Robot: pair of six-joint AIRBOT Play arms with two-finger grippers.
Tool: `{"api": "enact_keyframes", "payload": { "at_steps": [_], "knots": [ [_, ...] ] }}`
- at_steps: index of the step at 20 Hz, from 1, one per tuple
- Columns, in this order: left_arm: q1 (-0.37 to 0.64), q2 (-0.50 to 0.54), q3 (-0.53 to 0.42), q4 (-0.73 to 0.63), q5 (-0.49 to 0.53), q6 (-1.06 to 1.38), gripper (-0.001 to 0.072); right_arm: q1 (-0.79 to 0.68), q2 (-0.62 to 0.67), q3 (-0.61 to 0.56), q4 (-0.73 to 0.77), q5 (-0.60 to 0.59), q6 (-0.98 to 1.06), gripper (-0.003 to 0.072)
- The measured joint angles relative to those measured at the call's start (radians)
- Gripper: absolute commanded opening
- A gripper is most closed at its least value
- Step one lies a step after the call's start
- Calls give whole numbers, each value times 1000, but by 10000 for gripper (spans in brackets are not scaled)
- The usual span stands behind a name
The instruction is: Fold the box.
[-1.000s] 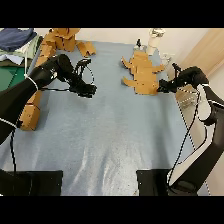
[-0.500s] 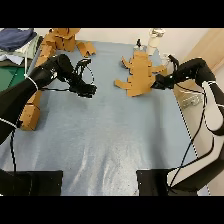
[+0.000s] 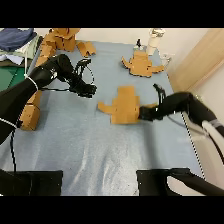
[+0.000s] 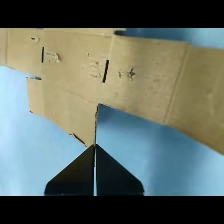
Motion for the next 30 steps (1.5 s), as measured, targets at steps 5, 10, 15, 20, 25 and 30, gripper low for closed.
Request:
{"api": "enact_keyframes", "payload": {
  "at_steps": [5,10,15,20,25,30],
  "knots": [
    [0,0,0,0,0,0,9,104,223,-198,-72,-4,130,3],
    [0,0,0,0,0,0,10,130,284,-247,-162,-16,178,6],
    [0,0,0,0,0,0,10,136,278,-256,-255,-3,188,314],
    [0,0,0,0,0,0,9,135,261,-251,-304,5,192,458],
    [0,0,0,0,0,0,10,72,258,-184,-380,16,193,458],
    [0,0,0,0,0,0,10,-99,227,-98,-447,49,190,458]
  ]
}}
